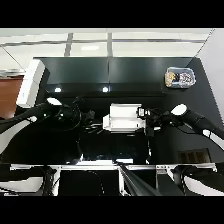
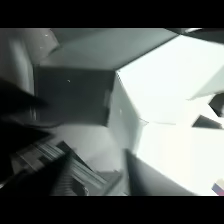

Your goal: Fold the box and place the chain.

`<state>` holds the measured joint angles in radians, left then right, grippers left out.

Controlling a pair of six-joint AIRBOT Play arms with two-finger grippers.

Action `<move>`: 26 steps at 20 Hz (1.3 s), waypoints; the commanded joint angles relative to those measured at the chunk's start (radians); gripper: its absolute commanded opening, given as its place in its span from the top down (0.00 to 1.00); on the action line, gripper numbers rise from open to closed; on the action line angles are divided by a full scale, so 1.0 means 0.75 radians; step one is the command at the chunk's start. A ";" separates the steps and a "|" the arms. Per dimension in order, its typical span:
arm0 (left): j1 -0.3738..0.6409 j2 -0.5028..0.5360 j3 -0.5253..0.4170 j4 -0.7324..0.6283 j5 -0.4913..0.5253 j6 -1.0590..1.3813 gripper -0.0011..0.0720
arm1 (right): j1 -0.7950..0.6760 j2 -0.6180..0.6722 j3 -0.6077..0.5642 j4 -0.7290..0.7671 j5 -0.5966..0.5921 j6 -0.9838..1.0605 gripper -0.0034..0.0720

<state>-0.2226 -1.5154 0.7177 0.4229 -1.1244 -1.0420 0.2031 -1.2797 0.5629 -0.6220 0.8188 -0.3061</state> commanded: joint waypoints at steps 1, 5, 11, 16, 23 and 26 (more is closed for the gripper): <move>0.047 -0.004 0.024 0.002 -0.095 0.018 0.25 | 0.000 0.001 0.000 0.001 0.000 0.000 0.61; 0.016 -0.004 0.025 -0.100 -0.107 0.020 0.01 | 0.000 0.000 0.000 0.001 0.000 0.000 0.61; -0.070 -0.004 0.107 -0.118 -0.108 0.019 0.08 | 0.000 0.000 0.000 0.001 0.000 0.000 0.61; -0.079 -0.004 0.147 -0.117 -0.108 0.018 0.33 | 0.000 0.000 0.000 0.001 0.000 0.000 0.61; -0.079 -0.004 0.146 -0.105 -0.107 0.019 0.08 | 0.000 0.000 0.000 0.001 0.000 0.000 0.61; -0.075 -0.004 0.146 -0.048 -0.107 0.019 0.00 | 0.000 0.000 0.000 0.001 0.000 0.000 0.61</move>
<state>-0.2810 -1.5185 0.8268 0.3458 -1.2068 -1.0271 0.2031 -1.2797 0.5632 -0.6216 0.8185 -0.3065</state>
